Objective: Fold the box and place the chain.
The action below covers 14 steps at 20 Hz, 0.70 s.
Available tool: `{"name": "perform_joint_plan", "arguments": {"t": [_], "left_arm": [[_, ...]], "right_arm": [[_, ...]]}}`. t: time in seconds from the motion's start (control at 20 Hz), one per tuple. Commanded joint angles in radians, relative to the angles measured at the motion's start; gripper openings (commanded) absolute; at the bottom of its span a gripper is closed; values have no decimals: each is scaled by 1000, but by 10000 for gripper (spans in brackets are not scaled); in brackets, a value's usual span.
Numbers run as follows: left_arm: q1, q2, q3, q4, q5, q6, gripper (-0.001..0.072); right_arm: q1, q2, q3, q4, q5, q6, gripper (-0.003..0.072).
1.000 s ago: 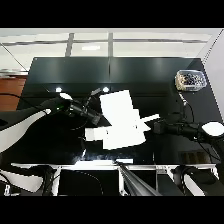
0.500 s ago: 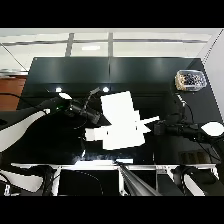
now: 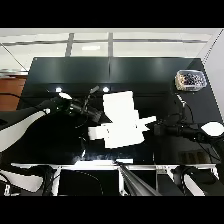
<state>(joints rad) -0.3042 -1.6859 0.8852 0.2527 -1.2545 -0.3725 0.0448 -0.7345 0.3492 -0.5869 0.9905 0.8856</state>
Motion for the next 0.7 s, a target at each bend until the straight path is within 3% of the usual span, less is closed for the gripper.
{"name": "perform_joint_plan", "arguments": {"t": [0.0,0.05,0.25,0.35,0.4,0.55,0.65], "left_arm": [[3,0,5,-8,-54,55,28],[6,2,10,-5,-79,76,27],[0,68,10,59,-85,172,23],[-42,152,7,117,-58,204,21],[-78,205,4,175,-16,257,21],[-176,315,-18,348,240,324,26],[-181,300,-19,364,256,325,26]], "right_arm": [[-6,0,3,-13,0,1,551],[-20,0,14,-32,5,0,707],[-106,0,186,-205,85,-4,709],[-113,0,271,-290,91,-8,708],[-111,0,288,-302,90,-9,709],[-84,0,286,-347,101,-126,709],[-45,0,274,-377,101,-193,709]]}}
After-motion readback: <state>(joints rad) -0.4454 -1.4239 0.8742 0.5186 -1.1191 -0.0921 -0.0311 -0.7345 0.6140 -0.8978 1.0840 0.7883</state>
